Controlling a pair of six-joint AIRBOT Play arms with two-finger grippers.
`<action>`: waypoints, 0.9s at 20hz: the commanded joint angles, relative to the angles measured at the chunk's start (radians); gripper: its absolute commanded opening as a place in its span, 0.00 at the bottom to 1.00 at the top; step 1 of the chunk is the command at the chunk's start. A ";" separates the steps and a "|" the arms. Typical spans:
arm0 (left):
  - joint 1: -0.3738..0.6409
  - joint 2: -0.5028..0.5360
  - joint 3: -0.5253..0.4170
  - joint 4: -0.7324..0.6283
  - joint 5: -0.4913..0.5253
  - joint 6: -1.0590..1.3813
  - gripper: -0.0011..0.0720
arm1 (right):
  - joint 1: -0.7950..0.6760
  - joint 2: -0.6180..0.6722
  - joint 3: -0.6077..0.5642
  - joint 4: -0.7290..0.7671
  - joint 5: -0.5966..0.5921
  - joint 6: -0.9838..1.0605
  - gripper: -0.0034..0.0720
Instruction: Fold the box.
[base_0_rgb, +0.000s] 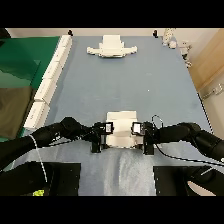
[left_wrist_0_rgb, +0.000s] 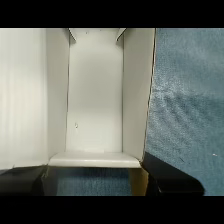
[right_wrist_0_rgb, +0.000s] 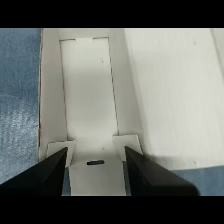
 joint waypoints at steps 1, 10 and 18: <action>0.001 0.000 0.000 0.000 0.000 0.000 0.60 | -0.003 0.002 0.002 -0.010 -0.018 0.077 0.77; 0.001 0.000 0.000 0.000 0.000 0.000 0.60 | -0.080 0.128 0.176 -0.878 -0.500 1.584 0.04; 0.001 0.000 0.000 0.000 0.000 0.000 0.60 | -0.705 -0.082 0.138 -0.235 -0.463 1.231 0.04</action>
